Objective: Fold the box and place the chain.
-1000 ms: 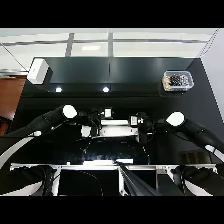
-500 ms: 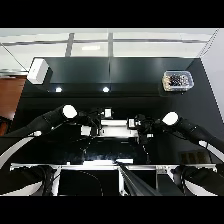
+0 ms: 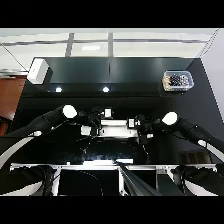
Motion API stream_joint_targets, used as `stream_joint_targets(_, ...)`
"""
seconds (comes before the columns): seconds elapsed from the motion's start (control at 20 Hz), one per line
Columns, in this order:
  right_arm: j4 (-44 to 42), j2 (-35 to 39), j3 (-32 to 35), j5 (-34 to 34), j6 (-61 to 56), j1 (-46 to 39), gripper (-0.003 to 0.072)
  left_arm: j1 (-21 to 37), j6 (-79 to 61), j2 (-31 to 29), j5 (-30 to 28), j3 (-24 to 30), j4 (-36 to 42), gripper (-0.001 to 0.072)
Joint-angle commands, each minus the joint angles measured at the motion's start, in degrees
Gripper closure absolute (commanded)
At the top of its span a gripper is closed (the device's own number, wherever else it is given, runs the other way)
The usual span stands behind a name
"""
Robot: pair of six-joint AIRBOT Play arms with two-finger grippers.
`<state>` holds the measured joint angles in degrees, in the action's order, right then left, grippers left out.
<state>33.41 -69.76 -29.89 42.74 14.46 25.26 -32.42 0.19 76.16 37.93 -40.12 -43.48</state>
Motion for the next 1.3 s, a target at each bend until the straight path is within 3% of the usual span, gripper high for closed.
stream_joint_targets(0.0, 0.0, -1.0, 0.0, -0.3, -0.7, 0.0, 0.0016, 0.0, 0.0, 0.0, 0.0, 0.0, 0.0, 0.068)
stream_joint_targets(1.25, -1.7, -0.7, 0.0, 1.4, -0.3, -2.7, 0.0016, 0.0, 0.0, 0.0, 0.0, 0.0, 0.0, 0.068)
